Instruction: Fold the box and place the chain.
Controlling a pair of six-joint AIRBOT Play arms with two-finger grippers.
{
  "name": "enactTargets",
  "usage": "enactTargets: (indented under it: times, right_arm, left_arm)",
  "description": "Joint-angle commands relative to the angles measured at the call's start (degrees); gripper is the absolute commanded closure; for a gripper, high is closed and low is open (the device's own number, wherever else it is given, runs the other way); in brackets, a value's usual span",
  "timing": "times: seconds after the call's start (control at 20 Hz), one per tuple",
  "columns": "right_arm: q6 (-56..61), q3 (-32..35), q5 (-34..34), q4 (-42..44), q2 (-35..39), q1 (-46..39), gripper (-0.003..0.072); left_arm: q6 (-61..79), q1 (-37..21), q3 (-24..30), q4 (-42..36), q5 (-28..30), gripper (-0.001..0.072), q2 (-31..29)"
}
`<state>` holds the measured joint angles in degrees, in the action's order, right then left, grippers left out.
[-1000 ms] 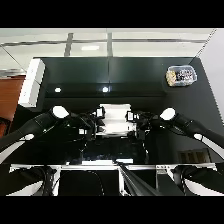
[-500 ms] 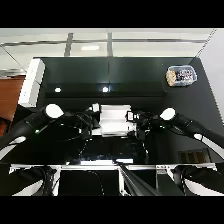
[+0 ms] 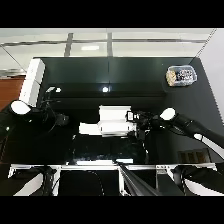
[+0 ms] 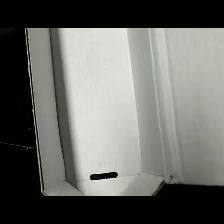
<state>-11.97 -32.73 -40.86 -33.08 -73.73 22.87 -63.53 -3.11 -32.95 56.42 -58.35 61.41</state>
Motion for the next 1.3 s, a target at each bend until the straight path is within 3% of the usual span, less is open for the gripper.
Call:
enactTargets:
  times: [0.0,0.3,0.5,0.65,0.7,0.8,0.85,0.9,1.25]
  right_arm:
    - [0.0,0.0,0.0,0.0,0.0,0.0,0.0222]
    - [0.0,0.0,0.0,0.0,0.0,0.0,0.0222]
    - [0.0,0.0,0.0,0.0,0.0,0.0,0.0222]
    - [0.0,0.0,0.0,0.0,0.0,0.0,0.0222]
    - [0.0,0.0,0.0,0.0,0.0,0.0,0.0222]
    - [0.0,0.0,0.0,0.0,0.0,0.0,0.0222]
    - [0.0,0.0,0.0,0.0,0.0,0.0,0.0222]
    - [0.0,0.0,0.0,0.0,0.0,0.0,0.0222]
    - [0.0,0.0,0.0,0.0,0.0,0.0,0.0222]
  left_arm:
    - [-1.9,-7.9,3.5,-15.3,-8.5,0.0685,5.4]
    - [1.6,0.3,3.5,-24.8,-6.0,0.0686,17.0]
    - [6.9,8.2,1.7,-27.3,-5.1,0.0685,19.2]
    - [9.0,10.3,0.3,-29.1,-5.1,0.0681,19.1]
    - [10.8,10.1,-0.1,-30.7,-5.9,0.0615,19.1]
    - [11.7,9.8,-1.4,-32.5,-8.1,0.0339,19.2]
    - [11.7,9.8,-2.1,-32.4,-9.1,0.0088,19.1]
    - [11.6,9.8,-2.8,-32.5,-9.9,-0.0005,19.2]
    - [6.9,16.9,-7.5,-28.2,-9.1,0.0037,19.2]
